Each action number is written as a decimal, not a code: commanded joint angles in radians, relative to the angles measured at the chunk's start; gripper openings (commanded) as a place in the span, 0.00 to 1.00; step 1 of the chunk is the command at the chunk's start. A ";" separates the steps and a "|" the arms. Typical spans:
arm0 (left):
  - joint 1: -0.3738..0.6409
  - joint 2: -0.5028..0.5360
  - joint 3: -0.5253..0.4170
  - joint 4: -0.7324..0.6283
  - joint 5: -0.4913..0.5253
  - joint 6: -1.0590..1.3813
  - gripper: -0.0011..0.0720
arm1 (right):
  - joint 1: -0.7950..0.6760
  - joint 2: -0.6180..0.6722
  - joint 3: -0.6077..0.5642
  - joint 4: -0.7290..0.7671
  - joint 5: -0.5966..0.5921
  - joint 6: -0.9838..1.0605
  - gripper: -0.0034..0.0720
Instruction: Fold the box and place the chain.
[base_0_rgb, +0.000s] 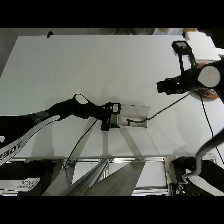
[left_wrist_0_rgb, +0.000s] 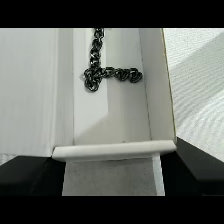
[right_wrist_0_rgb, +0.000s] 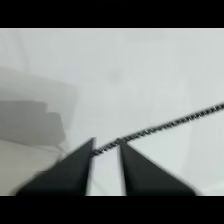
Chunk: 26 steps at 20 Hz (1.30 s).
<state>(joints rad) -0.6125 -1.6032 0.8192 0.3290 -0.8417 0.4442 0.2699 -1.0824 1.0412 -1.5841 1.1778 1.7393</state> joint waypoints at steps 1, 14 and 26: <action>0.000 0.000 0.000 0.000 0.000 0.000 0.11 | -0.062 -0.076 -0.083 -0.043 0.010 0.032 0.60; 0.000 0.000 0.000 0.000 0.000 0.000 0.11 | -0.135 -0.207 -0.225 0.005 -0.174 0.015 0.45; 0.000 0.000 0.000 0.000 0.000 0.000 0.11 | -0.174 -0.269 -0.225 0.037 -0.183 0.006 0.44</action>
